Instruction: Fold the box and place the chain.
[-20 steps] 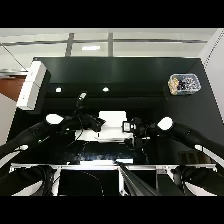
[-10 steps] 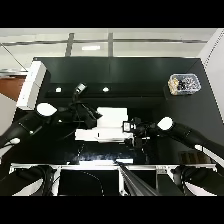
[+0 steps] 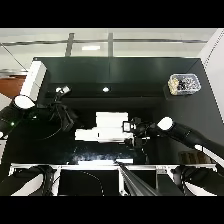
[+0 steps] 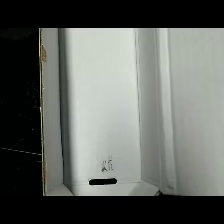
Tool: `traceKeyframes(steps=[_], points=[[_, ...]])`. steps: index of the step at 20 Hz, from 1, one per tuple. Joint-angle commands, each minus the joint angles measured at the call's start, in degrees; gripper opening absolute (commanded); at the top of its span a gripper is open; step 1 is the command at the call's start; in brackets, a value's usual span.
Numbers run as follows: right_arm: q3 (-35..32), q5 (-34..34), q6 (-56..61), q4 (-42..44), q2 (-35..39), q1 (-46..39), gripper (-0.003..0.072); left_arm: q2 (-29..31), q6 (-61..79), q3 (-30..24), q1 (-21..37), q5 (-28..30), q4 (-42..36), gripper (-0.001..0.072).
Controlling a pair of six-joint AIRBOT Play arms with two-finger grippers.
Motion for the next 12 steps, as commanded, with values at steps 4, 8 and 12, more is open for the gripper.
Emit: traceKeyframes(steps=[4, 8, 12], points=[[-0.02, 0.02, 0.0, 0.02, -0.02, 0.04, 0.048, 0.07, 18.82, -0.96, -4.09, 2.71, 5.55, 0.0708], [-0.02, 0.02, 0.0, 0.0, -0.02, 0.04, 0.048, 0.07, 19.91, -3.91, -12.22, 10.67, 5.55, 0.0703], [-0.02, 0.02, 0.0, 0.0, -0.02, 0.04, 0.048, -0.11, 20.13, -6.8, -18.38, 19.28, 0.35, 0.0701]])
